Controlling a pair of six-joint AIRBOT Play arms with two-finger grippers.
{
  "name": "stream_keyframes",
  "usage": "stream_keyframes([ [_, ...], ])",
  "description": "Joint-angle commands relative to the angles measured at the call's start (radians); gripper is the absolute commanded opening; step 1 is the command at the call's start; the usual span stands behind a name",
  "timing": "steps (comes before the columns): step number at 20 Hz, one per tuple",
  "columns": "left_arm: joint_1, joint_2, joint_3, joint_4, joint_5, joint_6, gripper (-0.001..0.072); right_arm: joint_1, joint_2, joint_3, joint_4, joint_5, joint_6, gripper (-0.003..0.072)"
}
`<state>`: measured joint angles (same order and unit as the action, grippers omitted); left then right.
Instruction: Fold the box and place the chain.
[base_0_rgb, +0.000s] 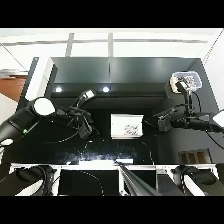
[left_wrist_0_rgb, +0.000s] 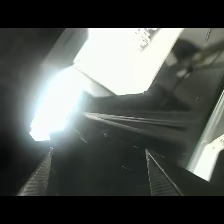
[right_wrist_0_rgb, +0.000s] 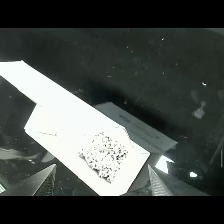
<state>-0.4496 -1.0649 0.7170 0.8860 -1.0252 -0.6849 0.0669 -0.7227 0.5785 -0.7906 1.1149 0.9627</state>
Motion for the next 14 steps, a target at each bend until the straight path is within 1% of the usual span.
stream_keyframes([
  [1,-0.013,-0.024,-0.063,-0.085,0.108,0.501,0.071,0.0,-0.001,0.001,-0.008,0.007,0.033,0.0657],
  [3,-0.036,-0.059,-0.063,-0.096,0.156,0.65,0.071,0.0,-0.001,0.001,-0.015,0.013,0.055,0.0657],
  [4,-0.037,-0.079,-0.063,-0.121,0.186,0.67,0.071,0.0,-0.001,0.001,-0.019,0.014,0.073,0.0657],
  [7,-0.035,-0.142,-0.062,-0.27,0.24,0.732,0.071,0.0,-0.001,0.001,-0.024,0.021,0.107,0.0658],
  [9,-0.038,-0.175,-0.062,-0.326,0.23,0.769,0.071,0.0,-0.001,0.001,-0.027,0.024,0.107,0.0658],
  [14,-0.037,-0.214,-0.064,-0.362,0.198,0.799,0.0704,0.0,-0.001,0.001,-0.034,0.026,0.107,0.0657],
])
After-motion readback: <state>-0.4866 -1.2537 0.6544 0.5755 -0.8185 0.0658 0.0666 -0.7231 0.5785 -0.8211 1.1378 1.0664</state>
